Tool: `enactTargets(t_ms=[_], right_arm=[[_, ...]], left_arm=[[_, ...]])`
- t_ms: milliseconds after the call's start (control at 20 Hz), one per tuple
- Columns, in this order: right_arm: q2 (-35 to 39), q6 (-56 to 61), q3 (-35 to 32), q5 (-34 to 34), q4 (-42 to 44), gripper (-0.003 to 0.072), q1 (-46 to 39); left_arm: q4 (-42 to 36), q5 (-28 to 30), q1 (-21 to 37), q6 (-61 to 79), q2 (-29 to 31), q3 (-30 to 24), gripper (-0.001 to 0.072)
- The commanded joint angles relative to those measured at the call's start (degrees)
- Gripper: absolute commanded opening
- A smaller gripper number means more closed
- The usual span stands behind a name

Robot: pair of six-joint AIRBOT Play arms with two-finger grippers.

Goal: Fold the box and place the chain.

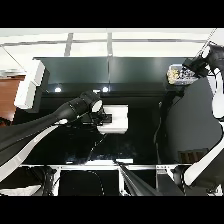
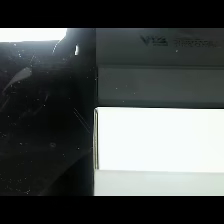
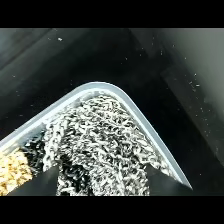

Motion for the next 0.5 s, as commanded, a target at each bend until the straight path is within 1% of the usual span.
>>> enactTargets(t_ms=[0,100,150,200,250,350,450], right_arm=[[-1.0,-0.7,0.3,0.0,0.3,0.0428,0.0],[-1.0,-1.9,0.3,0.9,0.3,0.0422,-0.1],[-1.0,-2.0,0.3,2.0,0.4,0.0343,-0.2],[-0.9,-2.1,0.3,3.4,0.4,0.0186,-0.3],[-0.8,-3.3,1.2,5.3,0.7,0.0013,-0.6],[1.3,-7.2,2.8,6.0,1.1,0.0022,-0.9],[5.8,-11.1,2.8,4.8,1.1,0.0021,-0.9]], left_arm=[[0.0,0.0,0.0,0.0,0.0,0.0,0.0027],[0.0,0.0,0.0,0.0,0.0,0.0,0.0027],[0.0,0.0,0.0,0.0,0.0,0.0,0.0027],[0.0,0.0,0.0,0.0,0.0,0.0,0.0027],[0.0,0.0,0.0,0.0,0.0,0.0,0.0027],[0.0,0.1,0.0,0.0,0.0,0.0,0.0028],[0.0,0.3,0.0,0.0,0.0,0.0,0.0027]])
